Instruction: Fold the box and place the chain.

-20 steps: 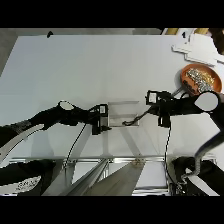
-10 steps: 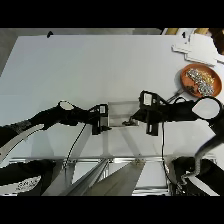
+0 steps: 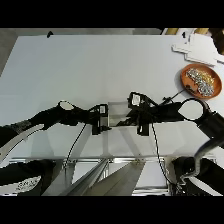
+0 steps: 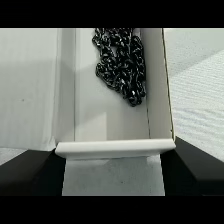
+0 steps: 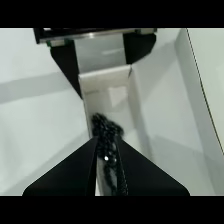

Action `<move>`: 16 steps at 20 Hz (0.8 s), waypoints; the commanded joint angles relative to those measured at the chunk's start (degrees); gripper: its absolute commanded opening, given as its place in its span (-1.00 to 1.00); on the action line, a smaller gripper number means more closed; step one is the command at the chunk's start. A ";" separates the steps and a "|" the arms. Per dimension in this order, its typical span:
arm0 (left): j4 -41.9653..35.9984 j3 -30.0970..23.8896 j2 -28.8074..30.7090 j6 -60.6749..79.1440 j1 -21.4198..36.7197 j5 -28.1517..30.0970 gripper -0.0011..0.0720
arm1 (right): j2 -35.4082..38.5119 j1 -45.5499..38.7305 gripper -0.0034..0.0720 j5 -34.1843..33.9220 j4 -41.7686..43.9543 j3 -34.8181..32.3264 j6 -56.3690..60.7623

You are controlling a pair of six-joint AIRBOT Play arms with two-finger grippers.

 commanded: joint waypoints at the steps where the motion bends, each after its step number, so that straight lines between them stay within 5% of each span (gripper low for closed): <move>1: 0.02 -0.02 0.00 0.00 -0.02 0.02 -0.94 | 0.15 -1.79 -0.55 -0.42 -4.85 0.02 4.72; 6: 0.00 -0.02 0.00 0.02 -0.02 0.02 -0.94 | 0.96 -12.63 -0.65 3.48 -9.51 -0.11 4.72; 10: 0.00 -0.02 0.00 0.02 -0.02 0.02 -0.94 | 0.39 -18.38 -0.65 3.80 -15.69 -3.26 -6.40; 16: 0.00 -0.02 0.00 0.02 -0.02 0.02 -0.94 | -7.04 -18.73 -0.36 -2.69 -15.87 -7.50 -17.64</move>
